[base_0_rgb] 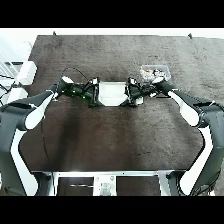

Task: Fold the box and place the chain.

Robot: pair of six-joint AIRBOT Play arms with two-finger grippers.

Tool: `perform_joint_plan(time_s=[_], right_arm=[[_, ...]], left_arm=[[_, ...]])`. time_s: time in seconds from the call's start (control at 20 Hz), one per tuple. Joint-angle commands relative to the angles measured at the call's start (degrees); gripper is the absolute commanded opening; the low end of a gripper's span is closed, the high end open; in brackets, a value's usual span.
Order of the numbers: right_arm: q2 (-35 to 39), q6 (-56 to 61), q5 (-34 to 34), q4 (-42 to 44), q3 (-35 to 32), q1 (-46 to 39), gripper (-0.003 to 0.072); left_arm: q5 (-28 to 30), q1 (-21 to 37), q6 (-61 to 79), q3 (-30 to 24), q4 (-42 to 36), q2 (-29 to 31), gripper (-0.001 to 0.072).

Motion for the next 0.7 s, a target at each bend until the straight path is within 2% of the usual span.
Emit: perform_joint_plan(time_s=[0.0,0.65], right_arm=[[0.02,0.02,0.04,0.00,-0.02,0.04,0.0362],[0.02,0.02,0.04,0.00,-0.02,0.04,0.0362]], left_arm=[[0.90,0.00,0.00,-0.02,0.44,-0.09,0.0530],[1.75,-0.02,0.02,0.00,0.26,-0.07,0.0530]])
